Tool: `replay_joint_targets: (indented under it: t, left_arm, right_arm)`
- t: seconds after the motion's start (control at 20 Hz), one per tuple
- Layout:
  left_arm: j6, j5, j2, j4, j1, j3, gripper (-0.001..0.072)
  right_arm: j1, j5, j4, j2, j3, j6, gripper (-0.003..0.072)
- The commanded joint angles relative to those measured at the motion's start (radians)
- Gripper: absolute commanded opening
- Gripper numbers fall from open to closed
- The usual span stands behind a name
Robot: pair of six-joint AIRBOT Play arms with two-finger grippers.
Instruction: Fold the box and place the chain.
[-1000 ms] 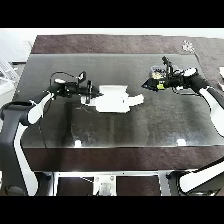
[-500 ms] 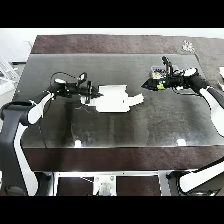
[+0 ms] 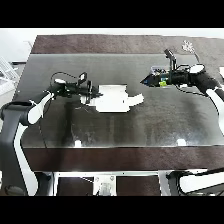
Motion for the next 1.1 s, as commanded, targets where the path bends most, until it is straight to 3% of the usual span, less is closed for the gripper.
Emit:
replay_joint_targets:
  t: [0.0, 0.1, 0.35, 0.55, 0.75, 1.05]
  left_arm:
    - [0.000, 0.001, 0.000, -0.002, 0.000, 0.000, 0.0020]
    - [0.000, 0.001, 0.000, -0.003, 0.000, 0.000, 0.0020]
    - [0.000, 0.004, 0.000, -0.006, 0.000, 0.000, 0.0020]
    - [0.000, 0.004, 0.000, -0.006, 0.000, 0.000, 0.0020]
    - [0.000, 0.004, 0.000, -0.006, 0.000, 0.000, 0.0020]
    - [0.000, 0.004, 0.000, -0.006, 0.000, 0.000, 0.0021]
  right_arm:
    - [0.060, 0.002, 0.004, 0.140, -0.096, -0.245, 0.0530]
    - [0.094, 0.002, -0.003, 0.199, -0.162, -0.484, 0.0531]
    - [0.140, 0.002, -0.038, 0.204, -0.267, -0.680, 0.0530]
    - [0.285, -0.101, -0.205, 0.204, -0.328, -0.694, 0.0532]
    - [0.343, -0.261, -0.259, 0.204, -0.340, -0.706, 0.0572]
    - [0.354, -0.267, -0.249, 0.204, -0.343, -0.706, 0.0573]
